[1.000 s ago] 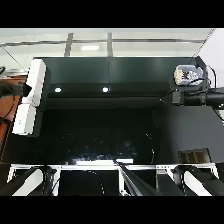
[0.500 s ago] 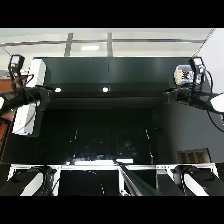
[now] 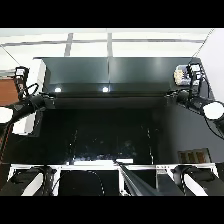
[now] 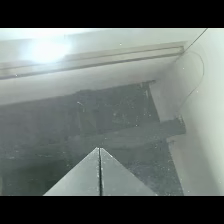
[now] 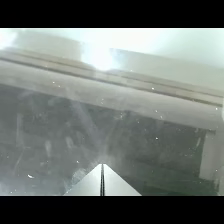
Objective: Fold the box and place the chain.
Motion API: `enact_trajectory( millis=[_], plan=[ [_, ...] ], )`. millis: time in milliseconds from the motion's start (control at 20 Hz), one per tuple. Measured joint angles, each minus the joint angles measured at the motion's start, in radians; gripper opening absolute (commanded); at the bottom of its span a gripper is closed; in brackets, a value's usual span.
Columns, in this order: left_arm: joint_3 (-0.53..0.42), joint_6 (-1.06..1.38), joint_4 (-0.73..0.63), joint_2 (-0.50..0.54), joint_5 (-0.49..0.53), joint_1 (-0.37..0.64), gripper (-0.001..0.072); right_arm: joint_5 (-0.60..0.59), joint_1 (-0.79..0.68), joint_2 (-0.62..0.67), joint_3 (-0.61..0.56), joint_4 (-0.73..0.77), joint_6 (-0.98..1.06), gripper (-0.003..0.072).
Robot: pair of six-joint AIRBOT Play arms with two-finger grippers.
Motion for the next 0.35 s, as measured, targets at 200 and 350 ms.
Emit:
enact_trajectory(
  millis=[200,350],
  plan=[
    [-0.004,0.000,0.000,0.002,0.005,-0.001,0.0027,-0.007,0.000,0.000,-0.003,-0.005,0.003,0.0015],
    [-0.005,-0.002,0.000,0.002,0.006,-0.001,0.0027,-0.010,0.000,0.000,-0.003,-0.006,0.003,0.0014]
  ],
)
